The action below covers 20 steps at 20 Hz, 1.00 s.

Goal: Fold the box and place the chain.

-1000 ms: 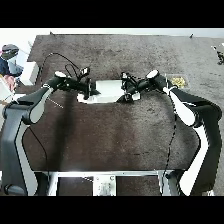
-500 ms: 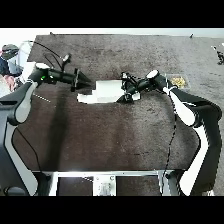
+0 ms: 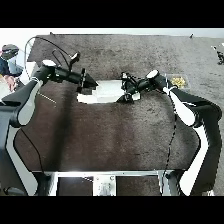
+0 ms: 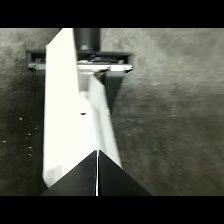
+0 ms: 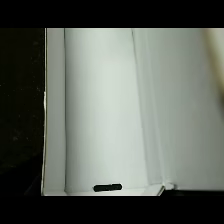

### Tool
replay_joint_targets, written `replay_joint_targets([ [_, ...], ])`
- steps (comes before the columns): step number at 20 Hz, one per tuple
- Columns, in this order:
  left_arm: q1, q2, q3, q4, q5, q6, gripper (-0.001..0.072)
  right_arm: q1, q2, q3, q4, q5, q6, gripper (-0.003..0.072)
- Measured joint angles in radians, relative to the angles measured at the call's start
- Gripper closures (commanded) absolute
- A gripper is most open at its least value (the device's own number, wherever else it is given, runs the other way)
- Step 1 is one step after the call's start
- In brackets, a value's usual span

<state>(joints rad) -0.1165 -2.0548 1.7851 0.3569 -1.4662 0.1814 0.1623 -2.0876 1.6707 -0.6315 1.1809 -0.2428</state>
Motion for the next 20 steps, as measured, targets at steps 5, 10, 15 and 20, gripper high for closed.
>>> replay_joint_targets([
  [5,-0.039,0.001,0.0,0.007,0.157,-0.038,0.0699,0.0,0.0,0.0,0.0,0.0,0.0,0.0277],
  [10,-0.048,-0.014,-0.008,0.009,0.282,-0.092,0.0699,0.0,0.0,0.0,0.0,0.0,0.0,0.0277],
  [15,-0.051,-0.049,-0.026,0.007,0.337,-0.114,0.0699,0.0,0.0,0.0,0.0,0.0,0.0,0.0277],
  [20,-0.064,-0.071,-0.029,0.034,0.357,-0.119,0.07,0.0,0.0,0.0,0.0,0.0,0.002,0.0277],
])
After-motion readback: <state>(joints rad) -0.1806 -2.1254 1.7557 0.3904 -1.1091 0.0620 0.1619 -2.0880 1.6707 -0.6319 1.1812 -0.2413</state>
